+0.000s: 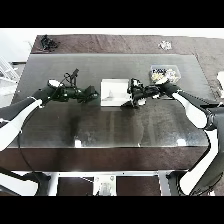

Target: Fold the box and place the chain.

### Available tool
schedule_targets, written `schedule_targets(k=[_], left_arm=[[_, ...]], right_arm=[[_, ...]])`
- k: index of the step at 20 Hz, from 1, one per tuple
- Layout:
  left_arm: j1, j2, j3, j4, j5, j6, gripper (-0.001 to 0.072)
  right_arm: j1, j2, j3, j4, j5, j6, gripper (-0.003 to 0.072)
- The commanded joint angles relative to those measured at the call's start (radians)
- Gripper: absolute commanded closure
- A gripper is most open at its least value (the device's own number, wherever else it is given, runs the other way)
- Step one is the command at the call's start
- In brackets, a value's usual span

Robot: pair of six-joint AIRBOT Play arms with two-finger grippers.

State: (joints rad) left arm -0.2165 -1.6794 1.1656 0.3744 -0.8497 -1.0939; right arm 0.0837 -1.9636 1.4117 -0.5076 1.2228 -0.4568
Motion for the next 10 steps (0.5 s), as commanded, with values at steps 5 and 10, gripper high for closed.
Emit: schedule_targets(k=[5,10], left_arm=[[0.046,0.000,0.000,0.034,-0.007,-0.005,0.0416],[0.050,0.000,0.000,-0.026,-0.053,0.031,0.0416]], right_arm=[[0.000,0.000,0.000,0.000,0.002,0.000,0.0108],[0.000,0.000,0.000,0.000,0.002,0.000,0.0108]])
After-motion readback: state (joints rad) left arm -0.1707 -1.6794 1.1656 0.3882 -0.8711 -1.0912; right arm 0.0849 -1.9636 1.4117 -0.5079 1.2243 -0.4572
